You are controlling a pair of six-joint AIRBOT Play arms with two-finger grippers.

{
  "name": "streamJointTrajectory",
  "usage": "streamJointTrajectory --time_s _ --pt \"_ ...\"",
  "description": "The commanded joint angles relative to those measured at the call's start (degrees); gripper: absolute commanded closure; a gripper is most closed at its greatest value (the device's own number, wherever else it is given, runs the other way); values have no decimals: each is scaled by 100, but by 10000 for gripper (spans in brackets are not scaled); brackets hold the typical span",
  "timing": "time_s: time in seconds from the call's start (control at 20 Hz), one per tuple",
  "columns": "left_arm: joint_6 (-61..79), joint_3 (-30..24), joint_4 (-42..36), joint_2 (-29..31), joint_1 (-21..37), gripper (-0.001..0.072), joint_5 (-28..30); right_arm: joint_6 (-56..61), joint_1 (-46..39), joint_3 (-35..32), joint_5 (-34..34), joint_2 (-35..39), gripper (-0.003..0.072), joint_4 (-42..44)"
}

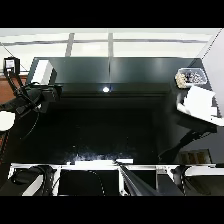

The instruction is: Fold the box and place the chain.

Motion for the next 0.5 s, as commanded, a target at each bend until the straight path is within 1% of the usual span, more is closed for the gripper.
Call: streamJointTrajectory --time_s 0.0,0.1,0.2,0.35,0.45 --pt "0 0 -13 -4 -2 0 7 -490 -79 28 612 0 681 833" --pt "0 0 -13 -4 -2 0 7 -564 -103 -7 911 140 678 1572" --pt "-2 0 -15 -4 -4 0 4 -651 -66 -249 957 444 673 2247" --pt "-24 -4 -208 -7 -4 0 -2 -809 142 -1141 879 1202 673 2975" --pt "-22 -11 -481 -57 -92 0 -92 -953 369 -1937 859 1759 673 3670"
